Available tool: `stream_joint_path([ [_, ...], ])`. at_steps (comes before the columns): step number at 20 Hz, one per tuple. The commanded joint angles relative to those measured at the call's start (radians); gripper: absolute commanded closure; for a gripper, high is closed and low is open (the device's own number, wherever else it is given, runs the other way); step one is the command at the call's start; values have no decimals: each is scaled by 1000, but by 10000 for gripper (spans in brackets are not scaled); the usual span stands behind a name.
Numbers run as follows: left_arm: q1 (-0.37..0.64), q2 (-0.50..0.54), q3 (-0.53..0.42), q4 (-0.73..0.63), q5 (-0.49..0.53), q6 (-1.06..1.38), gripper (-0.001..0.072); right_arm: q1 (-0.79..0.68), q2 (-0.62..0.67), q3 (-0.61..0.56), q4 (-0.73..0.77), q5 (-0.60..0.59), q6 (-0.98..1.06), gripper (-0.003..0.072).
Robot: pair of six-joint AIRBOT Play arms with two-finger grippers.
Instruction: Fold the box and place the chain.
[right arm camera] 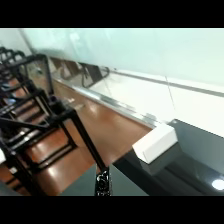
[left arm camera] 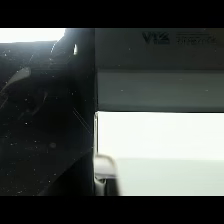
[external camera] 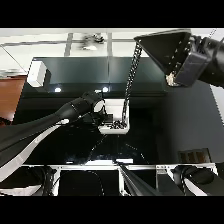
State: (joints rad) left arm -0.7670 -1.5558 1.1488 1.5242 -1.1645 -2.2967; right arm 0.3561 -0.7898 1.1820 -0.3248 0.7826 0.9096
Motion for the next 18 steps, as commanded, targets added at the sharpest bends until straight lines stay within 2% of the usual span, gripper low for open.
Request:
stream_joint_path([
  [1,0,0,0,0,0,0,682,2,-26,-2,-11,101,35,663],
  [3,0,0,0,0,0,0,682,31,-73,-41,-122,198,145,663],
  [4,0,0,0,0,0,0,682,55,-98,-82,-180,202,185,662],
  [6,0,0,0,0,0,0,682,87,-151,-174,-246,162,197,662],
  [11,0,0,0,0,0,0,682,89,-288,-359,-264,65,197,662],
  [17,0,0,0,0,1,0,681,87,-320,-388,-282,66,197,660],
  [18,0,0,0,0,1,0,682,87,-320,-388,-281,66,197,634],
])
